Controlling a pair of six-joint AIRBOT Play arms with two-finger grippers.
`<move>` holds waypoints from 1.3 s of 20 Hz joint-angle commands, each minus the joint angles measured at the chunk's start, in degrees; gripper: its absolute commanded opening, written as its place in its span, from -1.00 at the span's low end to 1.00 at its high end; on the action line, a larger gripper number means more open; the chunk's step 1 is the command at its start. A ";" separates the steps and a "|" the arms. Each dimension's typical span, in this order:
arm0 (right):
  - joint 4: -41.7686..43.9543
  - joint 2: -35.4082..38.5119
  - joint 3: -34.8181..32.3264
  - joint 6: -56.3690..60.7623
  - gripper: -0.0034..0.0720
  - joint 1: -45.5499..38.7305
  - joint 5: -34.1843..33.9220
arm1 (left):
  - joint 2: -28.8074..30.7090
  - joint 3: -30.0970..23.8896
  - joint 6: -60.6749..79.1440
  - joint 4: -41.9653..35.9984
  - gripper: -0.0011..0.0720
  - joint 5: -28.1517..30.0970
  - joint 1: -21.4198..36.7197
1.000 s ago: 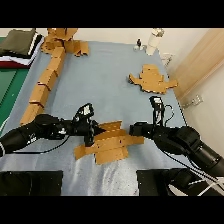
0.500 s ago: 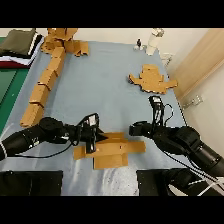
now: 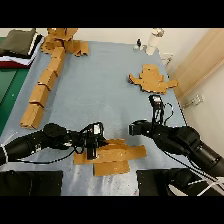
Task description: Fold the box.
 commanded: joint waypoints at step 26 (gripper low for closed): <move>1.49 1.16 0.20 -0.90 -0.91 0.02 -5.22 | -0.04 -2.03 -4.26 -0.81 -0.94 -2.10 -0.28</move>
